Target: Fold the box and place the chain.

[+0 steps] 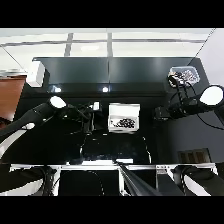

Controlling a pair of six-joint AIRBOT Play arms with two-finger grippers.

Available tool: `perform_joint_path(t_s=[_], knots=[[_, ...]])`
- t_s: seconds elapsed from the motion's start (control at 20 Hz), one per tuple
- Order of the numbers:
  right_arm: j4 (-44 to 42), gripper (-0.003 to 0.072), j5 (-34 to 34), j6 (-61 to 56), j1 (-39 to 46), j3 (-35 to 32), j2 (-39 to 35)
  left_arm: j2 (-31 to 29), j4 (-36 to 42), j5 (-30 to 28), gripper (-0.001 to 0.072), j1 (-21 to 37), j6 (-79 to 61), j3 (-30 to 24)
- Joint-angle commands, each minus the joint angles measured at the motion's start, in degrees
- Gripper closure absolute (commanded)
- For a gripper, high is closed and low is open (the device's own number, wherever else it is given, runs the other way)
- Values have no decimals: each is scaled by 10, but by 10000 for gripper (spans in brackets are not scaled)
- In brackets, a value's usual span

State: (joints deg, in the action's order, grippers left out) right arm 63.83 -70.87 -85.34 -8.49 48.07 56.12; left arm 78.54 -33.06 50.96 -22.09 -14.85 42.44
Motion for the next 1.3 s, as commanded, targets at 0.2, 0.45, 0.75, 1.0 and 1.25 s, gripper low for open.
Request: perform_joint_path(t_s=[0.2, 0.45, 0.75, 1.0, 1.25], knots=[[-3, 408, 1, 0, 0, 0, 0, 50, 3, -14, -11, -33, 2, 32], [-3, 409, 5, 0, 0, 0, 0, 50, 6, -4, -11, -39, 3, 32], [-3, 408, 5, 0, 0, 0, 0, 50, 10, -15, -11, -48, 5, 33], [-3, 409, 11, 0, 0, 0, 0, 56, 8, -26, -11, -55, 22, 40], [-3, 409, 15, 0, 0, 0, 0, 65, -6, -28, -9, -62, 46, 52]])
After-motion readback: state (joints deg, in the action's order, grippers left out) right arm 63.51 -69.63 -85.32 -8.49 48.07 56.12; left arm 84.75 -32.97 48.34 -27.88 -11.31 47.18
